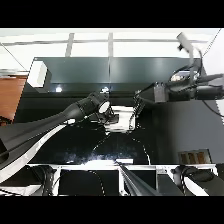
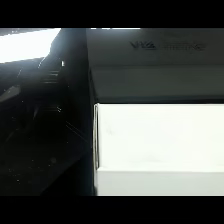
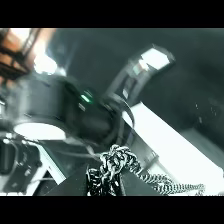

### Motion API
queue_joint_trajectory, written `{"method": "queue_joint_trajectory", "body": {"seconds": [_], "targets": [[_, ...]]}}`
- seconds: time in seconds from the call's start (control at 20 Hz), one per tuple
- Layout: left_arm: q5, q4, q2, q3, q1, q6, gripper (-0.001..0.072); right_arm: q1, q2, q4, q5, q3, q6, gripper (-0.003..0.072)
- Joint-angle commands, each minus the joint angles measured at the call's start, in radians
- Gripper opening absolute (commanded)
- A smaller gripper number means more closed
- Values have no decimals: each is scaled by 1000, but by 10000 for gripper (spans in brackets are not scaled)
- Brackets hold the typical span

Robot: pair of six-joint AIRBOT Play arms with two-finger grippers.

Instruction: Fold the box and place the chain.

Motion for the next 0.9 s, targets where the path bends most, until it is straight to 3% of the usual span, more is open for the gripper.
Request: {"method": "queue_joint_trajectory", "body": {"seconds": [0.0, 0.15, 0.35, 0.85], "targets": [[0, 0, 0, 0, 1, 0, 29, 15, -5, -27, -50, -121, 5, 4], [1, 1, 0, 0, 1, 0, 29, 60, -29, -21, -132, -211, 4, 4], [4, 0, 0, 0, 1, 0, 29, 115, -117, -14, -211, -230, 4, 4], [11, 0, 0, 0, 1, 0, 29, 129, -164, -35, -223, -230, 4, 7]]}}
